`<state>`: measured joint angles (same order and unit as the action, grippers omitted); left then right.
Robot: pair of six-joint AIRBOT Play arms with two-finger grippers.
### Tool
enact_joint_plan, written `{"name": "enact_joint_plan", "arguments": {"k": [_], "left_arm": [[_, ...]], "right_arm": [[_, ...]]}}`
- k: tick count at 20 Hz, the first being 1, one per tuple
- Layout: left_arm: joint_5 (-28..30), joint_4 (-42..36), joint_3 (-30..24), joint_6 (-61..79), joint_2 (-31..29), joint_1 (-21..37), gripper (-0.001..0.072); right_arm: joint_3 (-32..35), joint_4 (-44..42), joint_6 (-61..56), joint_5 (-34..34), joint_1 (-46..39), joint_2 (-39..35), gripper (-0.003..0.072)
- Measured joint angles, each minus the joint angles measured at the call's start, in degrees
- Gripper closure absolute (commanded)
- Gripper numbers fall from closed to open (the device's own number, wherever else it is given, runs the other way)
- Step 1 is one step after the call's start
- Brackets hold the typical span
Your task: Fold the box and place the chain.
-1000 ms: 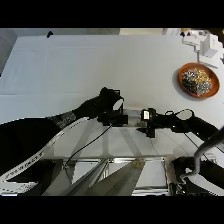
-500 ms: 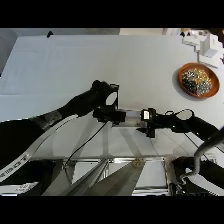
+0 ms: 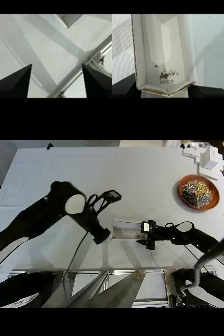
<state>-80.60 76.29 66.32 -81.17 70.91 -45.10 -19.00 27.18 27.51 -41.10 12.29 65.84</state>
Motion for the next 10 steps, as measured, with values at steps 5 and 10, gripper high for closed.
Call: {"name": "enact_joint_plan", "arguments": {"k": [5, 10], "left_arm": [[15.9, -11.0, -20.4, 38.1, -8.2, 8.3, 0.0012], [26.7, -27.5, -30.7, 75.3, -4.7, 16.4, 0.0010]], "right_arm": [[0.0, 0.0, 0.0, 0.0, 0.0, 0.0, 0.0350], [0.0, 0.0, 0.0, 0.0, 0.0, 0.0, 0.0350]]}}
